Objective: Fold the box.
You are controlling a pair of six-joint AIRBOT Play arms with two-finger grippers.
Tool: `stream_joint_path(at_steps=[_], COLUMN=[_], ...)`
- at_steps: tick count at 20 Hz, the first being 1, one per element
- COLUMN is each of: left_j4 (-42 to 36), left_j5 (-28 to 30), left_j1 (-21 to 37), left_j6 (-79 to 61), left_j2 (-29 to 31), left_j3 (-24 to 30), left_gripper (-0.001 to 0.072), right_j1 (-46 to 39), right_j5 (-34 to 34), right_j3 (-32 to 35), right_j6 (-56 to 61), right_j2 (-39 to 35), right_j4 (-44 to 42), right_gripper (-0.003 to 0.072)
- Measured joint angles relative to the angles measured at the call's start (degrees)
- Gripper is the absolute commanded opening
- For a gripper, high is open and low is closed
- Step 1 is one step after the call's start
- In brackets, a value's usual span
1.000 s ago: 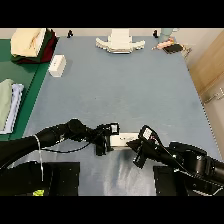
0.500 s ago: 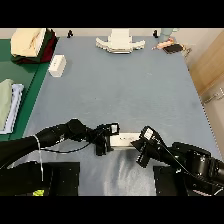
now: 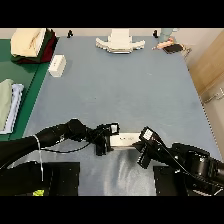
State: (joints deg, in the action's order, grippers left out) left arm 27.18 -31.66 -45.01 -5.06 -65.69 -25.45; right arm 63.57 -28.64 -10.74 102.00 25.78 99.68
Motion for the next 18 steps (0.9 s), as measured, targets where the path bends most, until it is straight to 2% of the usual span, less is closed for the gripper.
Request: stream_joint_path(at_steps=[13, 18], left_j4=[0.0, 0.0], left_j5=[0.0, 0.0], left_j1=[0.0, 0.0], left_j6=[0.0, 0.0], left_j2=[0.0, 0.0], left_j3=[0.0, 0.0], left_gripper=[0.0424, 0.0424], right_j1=[0.0, 0.0], right_j5=[-0.8, -1.0], right_j3=[-0.1, -0.6], right_j6=[0.0, 0.0], right_j2=[3.1, 1.4], right_j4=[-0.8, -1.0], right_gripper=[0.0001, 0.0001])
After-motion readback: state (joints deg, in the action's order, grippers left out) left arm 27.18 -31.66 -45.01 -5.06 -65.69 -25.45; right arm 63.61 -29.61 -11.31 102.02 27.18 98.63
